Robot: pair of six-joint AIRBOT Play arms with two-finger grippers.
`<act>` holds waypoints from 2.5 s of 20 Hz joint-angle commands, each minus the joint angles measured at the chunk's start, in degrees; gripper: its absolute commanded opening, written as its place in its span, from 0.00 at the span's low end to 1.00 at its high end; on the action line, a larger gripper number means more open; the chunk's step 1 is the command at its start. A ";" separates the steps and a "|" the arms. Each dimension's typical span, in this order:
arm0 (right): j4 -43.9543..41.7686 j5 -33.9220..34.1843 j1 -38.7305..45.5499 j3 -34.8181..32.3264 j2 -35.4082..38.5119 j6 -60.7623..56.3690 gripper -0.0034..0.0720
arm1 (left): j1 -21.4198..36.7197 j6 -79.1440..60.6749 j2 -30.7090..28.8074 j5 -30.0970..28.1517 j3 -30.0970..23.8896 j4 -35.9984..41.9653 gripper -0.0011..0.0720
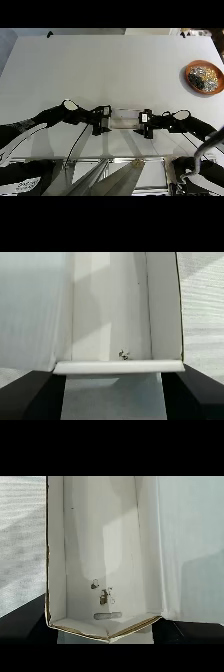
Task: Fold the box and place the chain.
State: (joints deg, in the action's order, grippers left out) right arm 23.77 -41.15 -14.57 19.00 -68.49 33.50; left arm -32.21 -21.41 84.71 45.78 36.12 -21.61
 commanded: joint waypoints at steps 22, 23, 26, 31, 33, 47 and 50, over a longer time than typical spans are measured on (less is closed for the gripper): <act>0.00 -0.02 0.00 -0.02 0.04 -0.02 0.50 | 2.86 -9.64 0.22 5.97 -0.04 6.93 0.97; 0.02 -0.02 0.00 -0.02 0.04 -0.02 0.50 | 2.71 -9.66 0.22 5.75 -0.04 6.97 0.97; 0.00 -0.02 0.00 -0.02 0.04 -0.02 0.50 | 2.69 -9.42 0.20 5.60 -0.04 6.99 0.96; 0.02 -0.02 0.00 -0.02 0.04 0.00 0.50 | 2.54 -4.02 0.22 3.87 -0.04 6.27 0.97; 0.00 0.00 0.00 -0.02 0.04 -0.02 0.50 | 2.08 -4.24 0.22 3.61 -0.04 6.73 0.96; 0.00 0.00 0.00 -0.02 0.04 -0.02 0.50 | 0.68 -1.88 0.15 2.95 -0.04 5.57 0.11; 0.00 -0.02 0.00 -0.02 0.04 -0.02 0.50 | 0.68 -1.88 0.15 2.95 -0.04 5.57 0.11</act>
State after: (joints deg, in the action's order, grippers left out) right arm 23.79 -41.19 -14.55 19.00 -68.49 33.47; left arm -31.51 -23.94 84.82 48.60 36.12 -15.64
